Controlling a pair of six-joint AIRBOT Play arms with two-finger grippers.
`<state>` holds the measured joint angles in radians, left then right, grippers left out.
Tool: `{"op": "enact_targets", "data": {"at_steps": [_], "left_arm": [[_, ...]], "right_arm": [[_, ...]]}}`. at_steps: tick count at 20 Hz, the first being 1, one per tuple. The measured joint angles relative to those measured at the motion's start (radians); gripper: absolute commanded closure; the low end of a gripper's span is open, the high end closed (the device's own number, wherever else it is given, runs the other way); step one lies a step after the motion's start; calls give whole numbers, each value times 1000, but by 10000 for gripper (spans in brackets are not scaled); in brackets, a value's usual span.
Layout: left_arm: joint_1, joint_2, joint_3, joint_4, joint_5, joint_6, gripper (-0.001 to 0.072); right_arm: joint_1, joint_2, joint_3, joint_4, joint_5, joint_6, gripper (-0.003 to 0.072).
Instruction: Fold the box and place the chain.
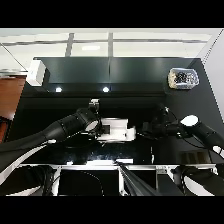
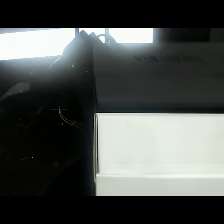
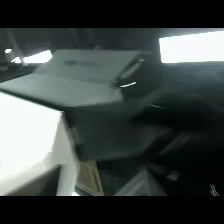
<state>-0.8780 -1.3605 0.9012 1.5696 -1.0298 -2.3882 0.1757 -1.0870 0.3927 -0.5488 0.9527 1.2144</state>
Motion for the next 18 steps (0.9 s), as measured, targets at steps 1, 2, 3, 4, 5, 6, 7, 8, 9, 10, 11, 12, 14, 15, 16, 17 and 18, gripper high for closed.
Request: {"op": "enact_targets", "data": {"at_steps": [1, 2, 3, 4, 5, 6, 7, 8, 9, 10, 11, 12, 14, 15, 16, 17, 18], "left_arm": [[0, 0, 0, 0, 0, 0, 681], [0, 0, 0, 0, 0, 0, 681], [0, 0, 0, 0, 0, 0, 681], [0, 0, 0, 0, 0, 0, 680], [0, 0, 0, 0, 0, 0, 681], [0, 0, 0, 0, 0, 0, 680], [0, 0, 0, 0, 0, 0, 680], [0, 0, 0, 0, 0, 0, 680], [0, 0, 0, 0, 0, 0, 681], [0, 0, 0, 0, 0, 0, 680], [0, 0, 0, 0, 0, 0, 681], [0, 0, 0, 0, 0, 0, 681], [0, 0, 0, 0, 0, 0, 680], [0, 0, 0, 0, 0, 0, 680], [0, 0, 0, 0, 0, 0, 681], [0, 0, 0, 1, 0, 0, 681], [0, 0, 0, 0, 1, 0, 681]], "right_arm": [[14, -2, 16, 0, 8, -5, 77], [29, -2, 35, 8, 18, -9, 77], [43, -3, 54, 10, 28, -12, 77], [60, -3, 70, 10, 40, -14, 78], [81, -3, 85, 13, 45, -14, 78], [103, -3, 97, 12, 47, -13, 80], [128, -3, 107, 10, 43, -5, 113], [158, -3, 117, -2, 34, 11, 118], [187, -3, 126, -23, 17, 30, 118], [215, -3, 133, -47, 2, 58, 172], [246, -3, 142, -83, -12, 99, 225], [276, -3, 151, -123, -25, 145, 225], [339, -3, 179, -225, -55, 258, 225], [370, -4, 200, -289, -72, 326, 225], [396, -6, 220, -351, -84, 394, 225], [421, -12, 245, -422, -89, 474, 226], [442, -22, 269, -485, -88, 549, 226]]}}
